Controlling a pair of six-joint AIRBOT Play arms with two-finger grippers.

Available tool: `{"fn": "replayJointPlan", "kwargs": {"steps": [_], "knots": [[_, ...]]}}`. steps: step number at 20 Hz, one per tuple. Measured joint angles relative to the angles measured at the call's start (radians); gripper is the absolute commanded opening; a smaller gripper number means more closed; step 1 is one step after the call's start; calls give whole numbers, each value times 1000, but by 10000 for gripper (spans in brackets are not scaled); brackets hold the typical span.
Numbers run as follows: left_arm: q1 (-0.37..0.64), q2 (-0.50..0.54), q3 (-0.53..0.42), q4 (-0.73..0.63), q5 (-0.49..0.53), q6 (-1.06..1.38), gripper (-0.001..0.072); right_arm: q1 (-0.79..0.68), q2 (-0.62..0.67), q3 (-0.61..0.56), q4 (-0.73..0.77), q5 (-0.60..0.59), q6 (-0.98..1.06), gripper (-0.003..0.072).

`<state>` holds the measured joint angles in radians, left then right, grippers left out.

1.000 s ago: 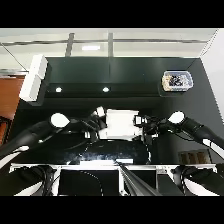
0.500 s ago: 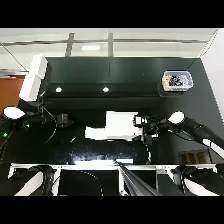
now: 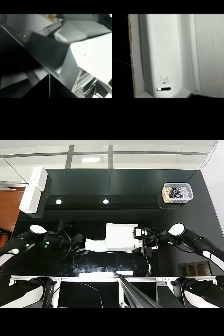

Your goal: Fold the box and place the chain.

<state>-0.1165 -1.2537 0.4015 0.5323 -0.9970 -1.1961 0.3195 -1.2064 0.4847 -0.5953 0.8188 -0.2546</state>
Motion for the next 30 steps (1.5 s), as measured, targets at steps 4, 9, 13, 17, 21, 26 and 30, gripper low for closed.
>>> {"fn": "replayJointPlan", "kwargs": {"steps": [4,9,13,17,21,26,30], "knots": [[-95,-50,26,-89,56,50,23,0,0,0,0,0,0,477],[-131,-28,92,-100,71,82,709,0,0,0,0,0,0,477],[-148,17,161,-60,33,91,709,0,0,0,-1,0,0,477],[-235,37,217,-29,35,92,707,0,0,0,-1,0,0,477],[-352,43,236,-4,127,69,701,0,0,0,0,0,0,478],[-412,45,242,7,180,43,670,0,0,0,0,0,0,477],[-426,45,270,72,174,-23,613,0,0,0,0,0,0,477]]}}
